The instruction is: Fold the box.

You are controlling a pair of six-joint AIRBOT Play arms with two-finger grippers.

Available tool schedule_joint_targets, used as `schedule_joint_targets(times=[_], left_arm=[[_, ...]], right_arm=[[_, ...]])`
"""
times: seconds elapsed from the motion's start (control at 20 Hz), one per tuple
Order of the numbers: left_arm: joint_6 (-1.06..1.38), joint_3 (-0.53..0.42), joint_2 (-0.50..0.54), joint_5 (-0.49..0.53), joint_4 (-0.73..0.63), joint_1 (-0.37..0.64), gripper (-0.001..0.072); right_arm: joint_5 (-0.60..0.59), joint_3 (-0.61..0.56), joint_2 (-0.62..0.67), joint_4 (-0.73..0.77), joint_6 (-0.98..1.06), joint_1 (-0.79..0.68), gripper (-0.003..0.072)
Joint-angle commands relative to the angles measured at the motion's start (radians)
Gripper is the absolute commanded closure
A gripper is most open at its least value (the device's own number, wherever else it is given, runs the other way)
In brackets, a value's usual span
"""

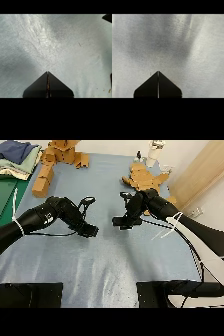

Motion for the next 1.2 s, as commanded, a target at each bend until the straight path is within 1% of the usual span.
schedule_joint_targets(times=[0.0, 0.6, 0.65, 0.75, 0.8, 0.9, 0.95, 1.0, 1.05, 1.1, 1.15], left_arm=[[0.0, 0.0, 0.001, 0.0, 0.0, 0.0, 0.0695], [0.0, 0.0, 0.001, 0.0, 0.0, 0.0, 0.0695], [0.0, 0.0, 0.0, -0.012, 0.001, -0.001, 0.0695], [0.0, 0.0, 0.0, -0.071, 0.002, 0.0, 0.0695], [-0.001, 0.0, 0.0, -0.085, -0.002, -0.001, 0.0695], [-0.001, 0.0, 0.0, -0.099, 0.0, -0.002, 0.0694], [-0.001, 0.0, -0.002, -0.105, 0.0, -0.002, 0.0695], [-0.001, 0.0, -0.002, -0.111, 0.0, -0.002, 0.0695], [-0.001, 0.0, -0.003, -0.114, -0.001, -0.002, 0.0694], [-0.001, 0.0, -0.003, -0.119, -0.001, -0.002, 0.0695], [-0.001, 0.0, -0.002, -0.128, 0.0, -0.002, 0.0694]], right_arm=[[0.0, 0.001, 0.0, 0.0, 0.0, 0.0, 0.0683], [0.012, 0.001, 0.0, 0.001, 0.001, 0.0, 0.0684], [0.019, 0.0, 0.0, 0.002, 0.002, 0.0, 0.0684], [0.027, 0.003, -0.003, 0.026, 0.021, 0.0, 0.0683], [0.019, 0.023, -0.003, -0.033, 0.019, -0.011, 0.0684], [-0.094, 0.122, -0.003, -0.283, 0.027, -0.08, 0.0681], [-0.141, 0.177, -0.005, -0.389, 0.027, -0.145, 0.0576], [-0.164, 0.229, -0.006, -0.438, 0.026, -0.236, 0.0367], [-0.156, 0.264, -0.007, -0.438, -0.013, -0.335, 0.0277], [-0.124, 0.286, -0.011, -0.422, -0.061, -0.45, 0.0275], [-0.074, 0.299, -0.021, -0.39, -0.104, -0.558, 0.0248]])
